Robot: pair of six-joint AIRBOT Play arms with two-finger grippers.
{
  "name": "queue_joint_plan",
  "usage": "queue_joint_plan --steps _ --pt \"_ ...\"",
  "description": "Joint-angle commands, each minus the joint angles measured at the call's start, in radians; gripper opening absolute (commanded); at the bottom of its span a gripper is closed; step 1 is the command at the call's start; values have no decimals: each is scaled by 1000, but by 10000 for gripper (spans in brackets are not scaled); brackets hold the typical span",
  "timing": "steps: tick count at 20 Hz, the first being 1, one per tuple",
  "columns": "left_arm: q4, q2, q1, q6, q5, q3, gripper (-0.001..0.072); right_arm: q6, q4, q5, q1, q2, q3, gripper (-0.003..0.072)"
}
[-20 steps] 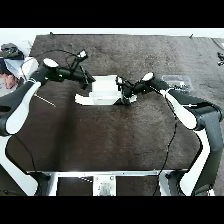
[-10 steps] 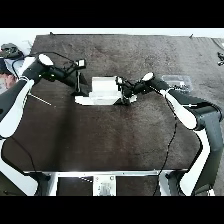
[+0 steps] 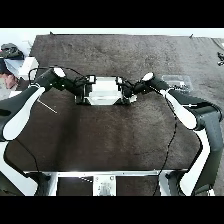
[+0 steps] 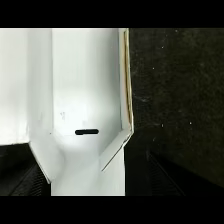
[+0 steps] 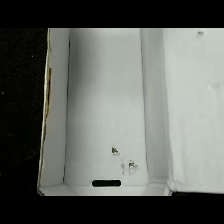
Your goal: Fold the box and place the chain.
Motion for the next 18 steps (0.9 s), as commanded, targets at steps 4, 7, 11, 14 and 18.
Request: queue_joint_plan --steps 4,7,11,14,18 --pt "5 -8 -17 -40 79 -14 650 0 0 0 0 -1 0 268" --pt "4 -8 -17 -45 82 -14 340 0 1 0 -1 -1 0 268" --pt "-22 -8 -17 -60 73 -14 140 0 0 0 -1 -1 0 268" --pt "-77 -8 -17 -57 70 -14 141 0 0 0 0 -1 0 268" --pt "-137 -24 -17 -25 59 -14 143 0 0 0 -1 -1 0 268"
